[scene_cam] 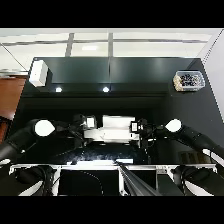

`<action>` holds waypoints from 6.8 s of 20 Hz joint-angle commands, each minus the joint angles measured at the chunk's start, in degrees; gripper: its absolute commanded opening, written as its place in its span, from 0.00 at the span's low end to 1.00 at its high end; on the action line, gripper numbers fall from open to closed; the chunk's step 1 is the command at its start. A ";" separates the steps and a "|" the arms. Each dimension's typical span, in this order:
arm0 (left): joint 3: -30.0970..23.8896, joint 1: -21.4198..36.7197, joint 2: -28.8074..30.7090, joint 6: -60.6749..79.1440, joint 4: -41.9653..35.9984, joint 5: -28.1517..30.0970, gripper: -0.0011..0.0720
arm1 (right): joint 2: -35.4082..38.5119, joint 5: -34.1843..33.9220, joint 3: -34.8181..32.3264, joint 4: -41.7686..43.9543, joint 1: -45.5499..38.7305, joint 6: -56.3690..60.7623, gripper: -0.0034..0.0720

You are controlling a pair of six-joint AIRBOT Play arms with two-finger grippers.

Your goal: Fold the box and place the chain.

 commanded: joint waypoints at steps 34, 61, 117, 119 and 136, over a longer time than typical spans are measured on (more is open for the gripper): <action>-0.24 -4.92 -9.62 2.27 -18.25 7.10 0.35 | 0.02 -0.17 0.04 0.04 0.02 0.15 0.76; -0.24 -7.67 -12.00 5.92 -23.12 10.27 0.35 | 0.02 -0.17 0.04 0.04 0.02 0.17 0.76; 1.40 18.45 -11.54 -55.15 -13.57 -17.94 0.82 | 0.02 -0.17 0.04 0.04 0.02 0.17 0.76; 3.32 17.00 -11.54 -55.17 -13.53 -18.34 0.82 | 0.02 -0.17 0.04 0.04 0.02 0.17 0.76; 9.16 -4.50 -11.56 -72.08 -2.14 2.84 0.82 | 0.02 -0.20 0.04 0.04 0.02 0.20 0.76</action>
